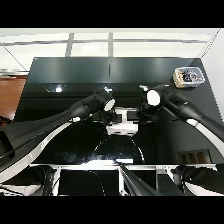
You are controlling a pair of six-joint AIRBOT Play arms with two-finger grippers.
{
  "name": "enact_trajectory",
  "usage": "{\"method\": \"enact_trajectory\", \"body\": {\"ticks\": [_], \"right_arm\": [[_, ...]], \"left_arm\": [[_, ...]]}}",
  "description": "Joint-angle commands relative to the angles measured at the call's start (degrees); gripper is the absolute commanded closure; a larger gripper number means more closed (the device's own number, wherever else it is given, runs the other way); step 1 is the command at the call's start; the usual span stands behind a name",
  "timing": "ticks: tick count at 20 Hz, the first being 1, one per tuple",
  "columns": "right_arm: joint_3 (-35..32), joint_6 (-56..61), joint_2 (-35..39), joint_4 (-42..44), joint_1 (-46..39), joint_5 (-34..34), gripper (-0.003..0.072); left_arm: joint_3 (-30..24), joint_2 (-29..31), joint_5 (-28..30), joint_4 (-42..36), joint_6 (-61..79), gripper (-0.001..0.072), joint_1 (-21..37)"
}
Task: Fold the box and place the chain.
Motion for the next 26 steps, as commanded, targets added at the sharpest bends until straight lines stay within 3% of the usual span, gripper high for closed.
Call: {"method": "enact_trajectory", "body": {"ticks": [1,6,8,10,12,14,17,20,21,22,23,26], "right_arm": [[1.0,-8.2,8.3,-3.0,-2.1,5.2,0.0410],[0.3,-8.5,19.5,-33.7,-8.0,5.1,0.0410],[-2.1,-8.4,19.8,-41.2,-12.9,-2.1,0.0410],[-7.1,-5.8,19.6,-40.9,-19.4,-16.5,0.0407],[-10.9,2.8,17.7,-40.1,-25.6,-29.6,-0.0030],[-8.9,7.9,11.8,-35.1,-31.7,-35.1,-0.0030],[3.1,7.1,0.1,-20.2,-38.8,-33.1,-0.0030],[20.0,7.2,-12.6,-10.9,-41.8,-24.5,-0.0025],[25.8,7.4,-17.1,-9.1,-42.2,-20.6,-0.0023],[30.8,7.9,-21.0,-7.5,-42.5,-17.1,0.0077],[35.4,8.8,-24.8,-6.3,-42.7,-13.8,0.0116],[42.2,12.7,-31.7,-5.2,-43.0,-9.7,0.0115]], "left_arm": [[0.0,0.0,0.0,0.0,0.1,0.0686,0.0],[0.0,0.0,0.0,0.0,0.1,0.0686,0.0],[0.0,0.0,0.2,0.0,0.1,0.0686,0.0],[0.0,0.0,0.2,0.0,0.1,0.0686,0.0],[0.0,0.0,0.0,0.0,0.1,0.0686,0.0],[0.0,0.0,0.0,0.0,0.1,0.0687,0.0],[0.0,0.0,0.0,0.0,0.1,0.0686,0.0],[0.0,0.0,0.0,0.0,0.1,0.0686,0.0],[0.0,0.0,0.0,0.0,0.1,0.0686,0.0],[0.0,0.0,0.0,0.0,0.1,0.0686,0.0],[0.0,0.0,0.0,0.0,0.1,0.0686,0.0],[0.0,0.0,0.0,0.0,0.1,0.0686,0.0]]}}
